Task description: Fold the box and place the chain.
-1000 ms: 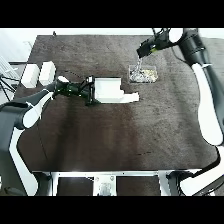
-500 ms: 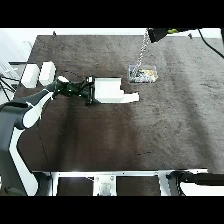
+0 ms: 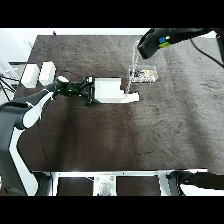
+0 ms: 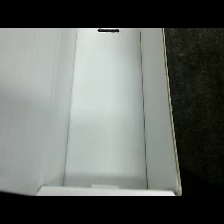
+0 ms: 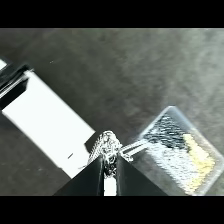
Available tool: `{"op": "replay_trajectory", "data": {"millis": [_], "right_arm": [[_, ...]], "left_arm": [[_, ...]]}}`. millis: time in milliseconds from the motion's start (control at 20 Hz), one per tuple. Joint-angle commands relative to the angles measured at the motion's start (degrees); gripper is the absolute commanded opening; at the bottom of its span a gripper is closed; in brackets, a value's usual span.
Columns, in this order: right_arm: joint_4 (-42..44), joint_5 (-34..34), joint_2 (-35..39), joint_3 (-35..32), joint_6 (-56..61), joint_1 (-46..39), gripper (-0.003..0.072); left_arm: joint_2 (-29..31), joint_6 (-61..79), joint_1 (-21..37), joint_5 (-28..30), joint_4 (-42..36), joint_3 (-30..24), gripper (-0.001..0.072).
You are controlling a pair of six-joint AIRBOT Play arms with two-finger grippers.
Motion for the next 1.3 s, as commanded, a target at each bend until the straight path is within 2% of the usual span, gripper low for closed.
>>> {"op": "replay_trajectory", "data": {"millis": [0,150,500,700,800,1100,1250], "right_arm": [[0.00,-2.67,0.04,-2.40,-0.55,1.84,0.0015],[0.07,-6.80,0.07,-2.36,-0.55,1.84,0.0015],[2.34,-9.11,-0.09,-2.56,-2.67,4.33,0.0015],[-7.65,-8.63,-0.07,-2.58,-0.63,2.01,0.0014],[-8.98,-9.86,-0.07,-2.56,-0.46,-1.77,0.0013],[-8.76,-20.22,-0.13,-2.58,0.15,-8.85,0.0014],[-8.24,-29.44,-1.38,-2.58,0.15,-10.10,0.0014]], "left_arm": [[0.00,0.00,0.02,0.00,0.00,-0.02,0.0628],[0.00,0.00,0.02,0.00,0.00,-0.02,0.0627],[0.02,0.00,0.02,0.02,0.00,-0.02,0.0628],[0.00,0.00,0.02,0.00,0.02,-0.02,0.0627],[0.00,0.02,0.02,0.02,0.00,-0.02,0.0628],[0.00,0.00,0.02,0.02,0.02,-0.02,0.0628],[0.00,0.00,0.02,0.02,0.00,-0.02,0.0628]]}}
